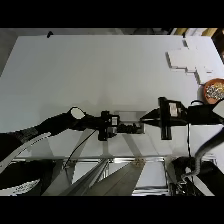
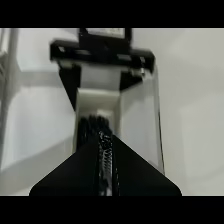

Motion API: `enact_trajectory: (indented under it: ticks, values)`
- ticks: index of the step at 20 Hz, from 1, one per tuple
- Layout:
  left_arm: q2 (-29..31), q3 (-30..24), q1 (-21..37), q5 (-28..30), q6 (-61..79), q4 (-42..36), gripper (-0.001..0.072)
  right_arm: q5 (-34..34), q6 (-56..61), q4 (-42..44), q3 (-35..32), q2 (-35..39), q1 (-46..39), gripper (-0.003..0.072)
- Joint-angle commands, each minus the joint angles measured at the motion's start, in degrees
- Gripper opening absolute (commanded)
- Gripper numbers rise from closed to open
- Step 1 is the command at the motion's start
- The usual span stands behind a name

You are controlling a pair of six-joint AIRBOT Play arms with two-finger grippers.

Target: Fold the box and place the chain.

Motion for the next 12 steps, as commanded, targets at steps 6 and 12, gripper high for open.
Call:
enact_trajectory:
  ticks: [6,12]
  values:
    - [0.04,0.0,0.02,0.02,0.0,0.02,0.0389,-15.23,10.34,1.92,0.07,-3.17,10.73,0.0018]
    - [0.04,0.0,0.02,0.02,0.0,0.02,0.0389,-11.72,12.83,1.79,0.07,-11.69,10.75,0.0018]
